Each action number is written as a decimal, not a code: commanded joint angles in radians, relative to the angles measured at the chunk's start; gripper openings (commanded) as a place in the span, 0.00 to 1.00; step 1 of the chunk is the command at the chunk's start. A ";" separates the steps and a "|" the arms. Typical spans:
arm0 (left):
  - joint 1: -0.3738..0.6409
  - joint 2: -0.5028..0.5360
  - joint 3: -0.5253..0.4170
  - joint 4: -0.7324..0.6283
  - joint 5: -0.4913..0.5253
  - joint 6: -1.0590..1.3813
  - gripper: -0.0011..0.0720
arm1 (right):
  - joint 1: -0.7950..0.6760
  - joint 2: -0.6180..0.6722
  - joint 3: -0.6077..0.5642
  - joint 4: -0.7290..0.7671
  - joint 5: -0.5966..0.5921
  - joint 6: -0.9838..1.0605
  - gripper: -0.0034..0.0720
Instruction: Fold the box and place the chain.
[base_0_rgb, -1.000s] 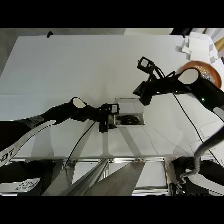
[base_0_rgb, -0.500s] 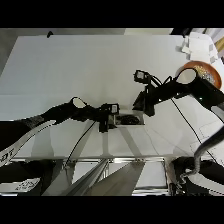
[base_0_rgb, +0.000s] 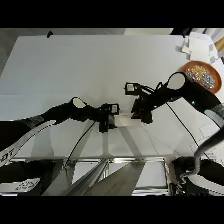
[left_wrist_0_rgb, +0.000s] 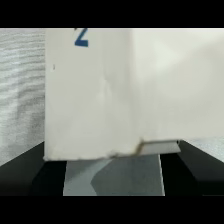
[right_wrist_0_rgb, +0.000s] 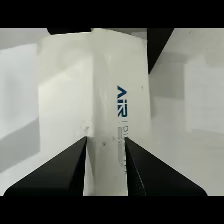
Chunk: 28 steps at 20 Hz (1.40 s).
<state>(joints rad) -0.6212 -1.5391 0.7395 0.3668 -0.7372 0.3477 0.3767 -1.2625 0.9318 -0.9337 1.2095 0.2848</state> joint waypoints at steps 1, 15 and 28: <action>0.000 0.001 0.000 0.000 0.000 0.000 0.39 | 0.023 -0.001 0.000 -0.035 -0.052 0.006 0.41; 0.000 0.001 0.000 0.000 0.000 0.000 0.39 | 0.023 -0.001 0.000 -0.007 0.033 0.018 0.50; 0.000 0.001 0.000 0.000 0.000 0.000 0.39 | 0.023 -0.001 0.000 -0.065 -0.017 0.060 0.36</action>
<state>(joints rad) -0.6212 -1.5391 0.7395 0.3668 -0.7376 0.3481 0.3988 -1.2629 0.9318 -0.9958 1.1908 0.3428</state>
